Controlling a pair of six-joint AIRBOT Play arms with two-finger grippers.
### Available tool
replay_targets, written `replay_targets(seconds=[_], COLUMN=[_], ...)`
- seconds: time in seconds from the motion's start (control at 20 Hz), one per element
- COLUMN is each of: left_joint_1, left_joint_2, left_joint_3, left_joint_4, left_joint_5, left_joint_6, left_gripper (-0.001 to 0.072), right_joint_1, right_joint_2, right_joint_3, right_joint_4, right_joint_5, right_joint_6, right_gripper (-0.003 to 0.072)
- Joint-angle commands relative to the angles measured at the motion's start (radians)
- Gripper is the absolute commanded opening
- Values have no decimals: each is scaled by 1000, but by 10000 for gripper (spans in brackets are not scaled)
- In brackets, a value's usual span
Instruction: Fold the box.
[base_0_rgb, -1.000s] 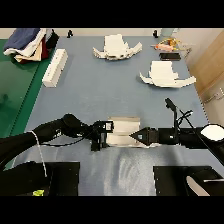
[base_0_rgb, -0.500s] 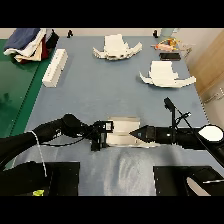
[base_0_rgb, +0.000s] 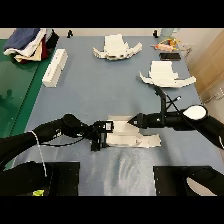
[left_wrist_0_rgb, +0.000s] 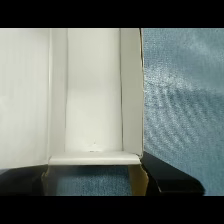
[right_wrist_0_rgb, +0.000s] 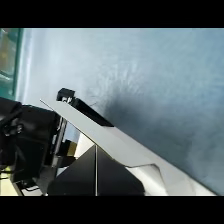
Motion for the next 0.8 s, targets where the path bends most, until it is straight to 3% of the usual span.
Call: replay_targets(seconds=[0.0, 0.3, 0.75], left_joint_1=[0, 0, 0], left_joint_2=[0, 0, 0], left_joint_3=[0, 0, 0], left_joint_4=[0, 0, 0], left_joint_5=[0, 0, 0], left_joint_6=[0, 0, 0], left_gripper=[423, 423, 423], right_joint_1=[1, 6, 7], right_joint_2=[-163, -291, -358], right_joint_3=[124, 131, 130], right_joint_4=[-106, -171, -244], right_joint_5=[55, 73, 80], right_joint_6=[-11, -54, -93], right_gripper=[4, 4, 4])
